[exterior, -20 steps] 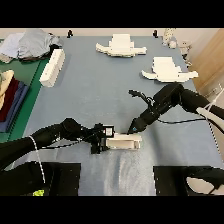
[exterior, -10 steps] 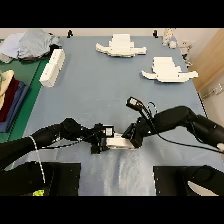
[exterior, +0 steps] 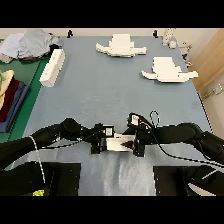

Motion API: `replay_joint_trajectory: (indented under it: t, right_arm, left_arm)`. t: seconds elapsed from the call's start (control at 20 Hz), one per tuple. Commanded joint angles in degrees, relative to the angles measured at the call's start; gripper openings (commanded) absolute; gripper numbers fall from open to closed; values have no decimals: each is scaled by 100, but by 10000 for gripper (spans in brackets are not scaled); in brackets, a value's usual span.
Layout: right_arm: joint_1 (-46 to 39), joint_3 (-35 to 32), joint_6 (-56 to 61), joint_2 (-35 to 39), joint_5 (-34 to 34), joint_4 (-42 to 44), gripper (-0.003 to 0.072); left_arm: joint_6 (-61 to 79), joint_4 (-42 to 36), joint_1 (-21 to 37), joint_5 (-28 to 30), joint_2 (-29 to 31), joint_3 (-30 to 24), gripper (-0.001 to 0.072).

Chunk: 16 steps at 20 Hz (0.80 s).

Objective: Fold the box.

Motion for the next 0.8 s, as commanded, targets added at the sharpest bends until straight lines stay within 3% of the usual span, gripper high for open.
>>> replay_joint_trajectory:
  t: [0.0, 0.05, 0.15, 0.75]
  right_arm:
    - [223, -26, -461, 35, 96, -13, 474]
    - [273, -26, -544, 35, 109, -15, 474]
    - [334, -26, -656, 35, 157, -17, 576]
    - [330, -33, -1515, -50, 354, -120, 577]
  left_arm:
    - [2, 2, 4, 0, -2, -2, 420]
    - [2, 2, 4, 0, -2, -2, 420]
    - [2, 2, 4, 2, -2, -2, 420]
    - [2, 2, 4, 0, -2, -2, 420]
